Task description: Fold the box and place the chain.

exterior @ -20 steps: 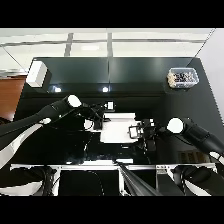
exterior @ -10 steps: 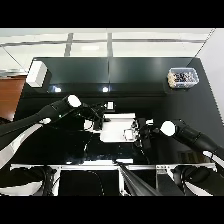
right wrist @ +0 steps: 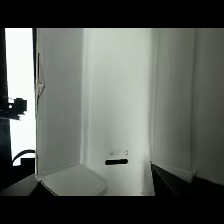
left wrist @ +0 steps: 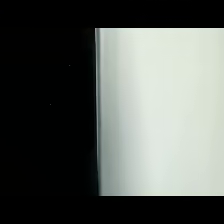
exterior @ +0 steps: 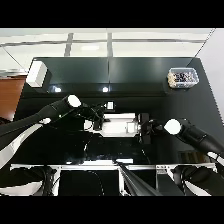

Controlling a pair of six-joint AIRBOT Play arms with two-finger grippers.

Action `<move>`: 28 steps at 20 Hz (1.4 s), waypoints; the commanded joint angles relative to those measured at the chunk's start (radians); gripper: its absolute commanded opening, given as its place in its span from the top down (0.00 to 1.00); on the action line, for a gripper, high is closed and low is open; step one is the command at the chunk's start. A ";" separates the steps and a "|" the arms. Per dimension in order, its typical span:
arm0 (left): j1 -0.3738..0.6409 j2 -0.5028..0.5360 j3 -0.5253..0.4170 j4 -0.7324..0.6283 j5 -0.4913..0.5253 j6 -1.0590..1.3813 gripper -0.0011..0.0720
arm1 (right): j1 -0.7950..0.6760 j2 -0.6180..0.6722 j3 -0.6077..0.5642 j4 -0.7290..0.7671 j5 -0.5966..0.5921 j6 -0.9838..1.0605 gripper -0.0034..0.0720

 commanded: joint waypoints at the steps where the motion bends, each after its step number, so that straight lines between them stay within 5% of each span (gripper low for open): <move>1: -0.001 -0.001 0.000 0.000 0.002 0.002 0.95 | -0.044 0.021 0.001 0.074 -0.004 0.043 0.02; 7: -0.001 -0.001 0.000 0.000 0.002 0.002 0.95 | -0.064 0.021 0.011 0.225 -0.066 0.043 0.02; 12: -0.001 -0.001 0.000 0.000 0.002 0.002 0.95 | -0.182 0.021 0.012 0.284 0.043 -0.022 0.02; 19: -0.001 -0.001 0.000 0.000 0.006 0.002 0.95 | -0.210 -0.095 0.019 0.539 0.153 -0.391 0.02; 28: -0.001 -0.001 0.000 0.000 0.006 0.002 0.95 | -0.195 -0.220 0.045 0.436 0.150 -0.409 0.02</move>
